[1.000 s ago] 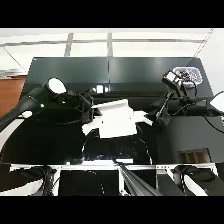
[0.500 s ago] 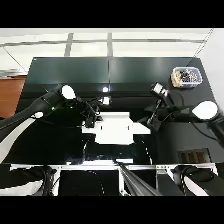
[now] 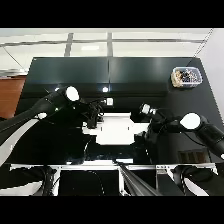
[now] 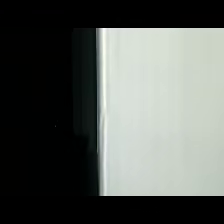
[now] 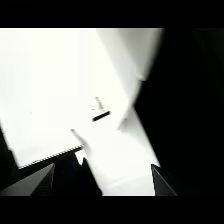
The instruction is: Fold the box and place the chain.
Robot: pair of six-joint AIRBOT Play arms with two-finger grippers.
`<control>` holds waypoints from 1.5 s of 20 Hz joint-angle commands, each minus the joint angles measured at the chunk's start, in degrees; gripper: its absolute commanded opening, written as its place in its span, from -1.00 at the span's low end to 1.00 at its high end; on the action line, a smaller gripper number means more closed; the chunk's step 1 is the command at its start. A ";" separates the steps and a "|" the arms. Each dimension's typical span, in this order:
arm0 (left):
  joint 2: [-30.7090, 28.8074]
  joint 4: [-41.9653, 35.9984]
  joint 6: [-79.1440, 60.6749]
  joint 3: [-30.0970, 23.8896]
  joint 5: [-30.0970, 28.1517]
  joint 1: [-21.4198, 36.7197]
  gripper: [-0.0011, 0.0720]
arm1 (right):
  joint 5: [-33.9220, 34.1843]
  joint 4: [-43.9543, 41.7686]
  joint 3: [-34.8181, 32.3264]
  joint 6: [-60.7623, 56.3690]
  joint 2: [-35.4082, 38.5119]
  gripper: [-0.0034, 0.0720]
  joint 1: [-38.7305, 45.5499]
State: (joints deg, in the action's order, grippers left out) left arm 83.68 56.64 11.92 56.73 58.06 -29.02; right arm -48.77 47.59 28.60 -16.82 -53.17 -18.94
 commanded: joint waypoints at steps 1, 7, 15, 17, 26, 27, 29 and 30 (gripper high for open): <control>1.03 3.06 3.19 0.24 -0.59 -0.85 -0.89 | 1.42 3.78 -0.42 10.23 -1.68 0.94 -4.04; 1.64 2.91 3.34 0.44 0.02 -0.83 -0.89 | 2.38 2.95 -0.42 12.17 -5.20 0.94 -6.95; 1.64 2.89 3.32 0.44 -0.55 -0.83 -0.89 | 14.38 -4.81 -0.39 11.45 -8.07 0.94 -14.05; 1.64 2.89 3.32 0.44 -0.59 -0.83 -0.89 | 14.34 -5.05 0.22 11.32 -7.76 0.94 -13.53; 1.62 2.69 3.30 0.48 -0.83 -0.83 -0.89 | 6.45 -7.06 6.69 13.64 -7.02 0.94 -2.97; 1.62 2.69 3.30 0.48 -0.83 -0.83 -0.89 | 5.14 -7.02 6.67 14.08 -7.02 0.93 -2.82; 1.62 2.71 3.28 0.48 -0.83 -0.83 -0.89 | 5.22 -6.84 6.67 15.47 -7.23 0.93 -2.84; 1.60 2.73 3.08 0.48 -0.81 -0.83 -0.89 | 5.77 -6.82 6.67 16.26 -7.30 0.93 -2.84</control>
State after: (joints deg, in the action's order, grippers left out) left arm 85.30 59.46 15.25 57.14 57.49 -29.82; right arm -41.80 41.36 34.98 -2.74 -60.27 -22.74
